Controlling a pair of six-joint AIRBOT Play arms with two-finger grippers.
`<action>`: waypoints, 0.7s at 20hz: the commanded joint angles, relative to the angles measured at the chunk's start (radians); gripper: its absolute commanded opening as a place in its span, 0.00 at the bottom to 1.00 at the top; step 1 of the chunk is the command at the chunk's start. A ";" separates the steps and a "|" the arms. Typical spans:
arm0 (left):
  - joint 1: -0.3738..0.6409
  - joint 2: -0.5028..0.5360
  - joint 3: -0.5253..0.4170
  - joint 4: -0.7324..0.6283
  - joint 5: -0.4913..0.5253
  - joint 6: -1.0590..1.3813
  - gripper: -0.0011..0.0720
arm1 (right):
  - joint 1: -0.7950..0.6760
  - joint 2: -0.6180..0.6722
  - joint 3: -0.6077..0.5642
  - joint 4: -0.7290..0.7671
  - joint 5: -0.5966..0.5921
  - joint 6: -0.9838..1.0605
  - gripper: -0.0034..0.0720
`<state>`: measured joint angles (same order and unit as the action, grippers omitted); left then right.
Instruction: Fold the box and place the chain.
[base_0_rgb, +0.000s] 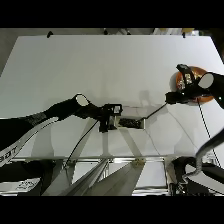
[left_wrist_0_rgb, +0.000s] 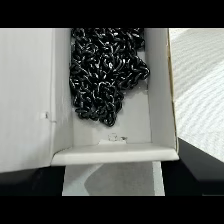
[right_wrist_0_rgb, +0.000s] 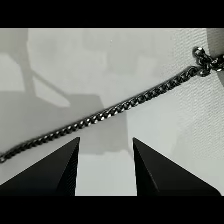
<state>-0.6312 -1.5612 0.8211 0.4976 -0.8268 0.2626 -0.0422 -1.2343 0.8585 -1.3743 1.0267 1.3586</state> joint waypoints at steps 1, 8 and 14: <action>0.000 0.000 0.000 0.000 0.000 0.000 0.36 | -0.008 -0.072 -0.009 -0.010 -0.042 0.003 0.45; 0.000 0.000 0.000 0.000 0.000 0.000 0.36 | -0.008 -0.156 -0.010 -0.009 -0.092 0.004 0.43; 0.000 0.000 0.000 0.000 0.000 0.000 0.36 | -0.008 -0.156 -0.010 -0.010 -0.108 0.003 0.33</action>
<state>-0.6312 -1.5612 0.8211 0.4976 -0.8268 0.2623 -0.0490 -1.3865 0.8486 -1.3838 0.9272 1.3617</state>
